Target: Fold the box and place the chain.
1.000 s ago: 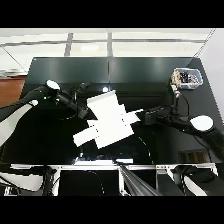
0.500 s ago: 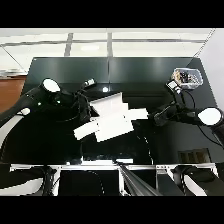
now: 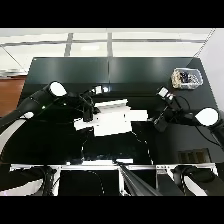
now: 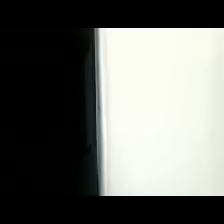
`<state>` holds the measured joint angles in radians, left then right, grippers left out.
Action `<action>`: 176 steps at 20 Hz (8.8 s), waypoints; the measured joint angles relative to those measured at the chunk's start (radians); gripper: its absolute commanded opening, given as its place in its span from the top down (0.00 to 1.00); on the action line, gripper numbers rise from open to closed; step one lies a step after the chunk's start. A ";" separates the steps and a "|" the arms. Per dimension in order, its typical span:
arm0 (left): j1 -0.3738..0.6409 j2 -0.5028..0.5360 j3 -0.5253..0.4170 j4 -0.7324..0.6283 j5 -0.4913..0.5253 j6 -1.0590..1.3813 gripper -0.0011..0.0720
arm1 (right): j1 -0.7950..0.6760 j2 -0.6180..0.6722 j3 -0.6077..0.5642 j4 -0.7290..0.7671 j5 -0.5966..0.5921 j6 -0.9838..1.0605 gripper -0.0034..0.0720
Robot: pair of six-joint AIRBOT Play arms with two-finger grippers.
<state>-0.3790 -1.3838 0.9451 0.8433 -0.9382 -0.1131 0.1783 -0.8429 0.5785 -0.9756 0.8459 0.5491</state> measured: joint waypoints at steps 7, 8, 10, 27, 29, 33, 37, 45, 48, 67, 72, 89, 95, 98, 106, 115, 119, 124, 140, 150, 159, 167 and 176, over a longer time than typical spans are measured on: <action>-0.003 -0.015 0.000 0.005 0.014 0.066 0.96 | 0.134 -0.059 -0.025 0.040 0.003 -0.214 0.01; -0.004 -0.021 0.000 0.005 0.011 0.072 0.96 | 0.152 -0.072 -0.026 0.047 0.002 -0.231 0.01; -0.007 -0.033 0.000 0.005 0.002 0.077 0.95 | 0.188 -0.101 -0.027 0.054 0.004 -0.275 0.02; -0.028 -0.073 0.000 0.004 -0.012 0.091 0.95 | 0.319 -0.279 -0.030 0.179 -0.097 -0.602 0.02; -0.028 -0.073 0.000 -0.002 -0.013 0.091 0.95 | 0.328 -0.297 -0.030 0.198 -0.124 -0.629 0.02; -0.028 -0.074 0.000 -0.021 -0.013 0.091 0.95 | 0.340 -0.322 -0.030 0.228 -0.166 -0.659 0.02; -0.028 -0.079 0.000 -0.025 -0.005 0.092 0.95 | 0.355 -0.341 -0.030 0.280 -0.198 -0.714 0.02; -0.029 -0.109 0.000 -0.037 -0.014 0.089 0.95 | 0.360 -0.349 -0.030 0.318 -0.241 -0.740 0.02; -0.029 -0.111 0.000 -0.036 -0.014 0.090 0.95 | 0.355 -0.338 -0.030 0.320 -0.243 -0.739 0.02; -0.029 -0.112 0.000 -0.032 -0.041 0.091 0.95 | 0.177 -0.346 0.032 0.531 -0.126 -0.809 0.02; -0.029 -0.113 0.000 -0.032 -0.042 0.092 0.95 | 0.174 -0.410 0.032 0.560 -0.088 -0.897 0.02; -0.029 -0.113 0.000 -0.032 -0.034 0.091 0.95 | 0.193 -0.493 0.053 0.485 -0.100 -0.892 0.02; -0.029 -0.113 0.000 -0.032 -0.034 0.091 0.95 | 0.208 -0.499 0.056 0.455 -0.125 -0.857 0.02; -0.029 -0.113 0.000 -0.033 -0.034 0.090 0.95 | 0.213 -0.502 0.060 0.448 -0.139 -0.839 0.02; -0.029 -0.113 0.000 -0.033 -0.035 0.090 0.95 | 0.216 -0.504 0.061 0.441 -0.148 -0.826 0.02; -0.029 -0.113 0.000 -0.032 -0.037 0.091 0.95 | 0.224 -0.507 0.067 0.439 -0.130 -0.835 0.02; -0.029 -0.113 0.000 -0.032 -0.037 0.091 0.95 | 0.228 -0.507 0.068 0.450 -0.130 -0.825 0.02; -0.029 -0.113 0.000 -0.032 -0.035 0.091 0.95 | 0.228 -0.507 0.068 0.456 -0.134 -0.818 0.02; -0.023 -0.102 0.012 -0.032 -0.038 0.076 0.17 | 0.241 -0.509 0.069 0.444 -0.137 -0.811 0.33; 0.053 0.139 0.045 0.192 -0.208 -0.351 0.95 | 0.241 -0.509 0.069 0.443 -0.145 -0.806 0.33; 0.006 0.202 -0.125 -0.161 -0.225 -0.509 0.95 | 0.241 -0.509 0.069 0.444 -0.151 -0.803 0.33; -0.004 0.159 -0.204 -0.255 0.261 -0.398 0.95 | 0.241 -0.509 0.069 0.444 -0.151 -0.802 0.33; -0.026 0.051 -0.198 -0.203 0.237 -0.387 0.95 | 0.241 -0.509 0.069 0.443 -0.150 -0.803 0.33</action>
<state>-0.4049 -1.3331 0.7475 0.6407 -0.7010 -0.5003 0.4194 -1.3514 0.6476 -0.5331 0.6960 -0.2539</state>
